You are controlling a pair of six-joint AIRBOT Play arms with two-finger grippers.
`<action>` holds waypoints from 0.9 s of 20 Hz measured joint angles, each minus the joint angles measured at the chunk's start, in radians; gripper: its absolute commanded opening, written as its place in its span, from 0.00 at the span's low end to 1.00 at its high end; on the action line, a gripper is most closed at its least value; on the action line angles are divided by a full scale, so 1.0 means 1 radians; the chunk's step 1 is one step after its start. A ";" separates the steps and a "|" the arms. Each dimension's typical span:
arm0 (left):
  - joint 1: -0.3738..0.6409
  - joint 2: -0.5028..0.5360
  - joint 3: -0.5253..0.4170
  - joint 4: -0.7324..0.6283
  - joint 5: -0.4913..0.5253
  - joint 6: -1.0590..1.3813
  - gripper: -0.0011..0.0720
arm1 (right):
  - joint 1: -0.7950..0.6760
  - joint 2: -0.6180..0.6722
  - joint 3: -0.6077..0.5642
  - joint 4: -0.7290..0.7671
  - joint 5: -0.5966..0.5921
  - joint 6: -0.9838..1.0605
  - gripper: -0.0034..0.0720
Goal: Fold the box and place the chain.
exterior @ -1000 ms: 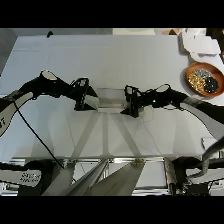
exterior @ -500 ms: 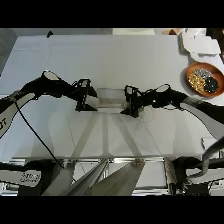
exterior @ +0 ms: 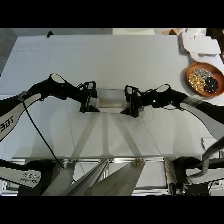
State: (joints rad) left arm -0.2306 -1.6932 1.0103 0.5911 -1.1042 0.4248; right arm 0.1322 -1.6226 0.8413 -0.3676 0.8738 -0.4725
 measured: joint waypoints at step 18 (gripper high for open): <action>-0.007 -0.021 0.000 -0.072 -0.003 -0.024 0.49 | -0.001 0.000 0.000 -0.002 0.006 0.001 0.64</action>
State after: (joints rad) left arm -0.2379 -1.7142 1.0100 0.5190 -1.1072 0.4004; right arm 0.1310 -1.6226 0.8413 -0.3691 0.8799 -0.4717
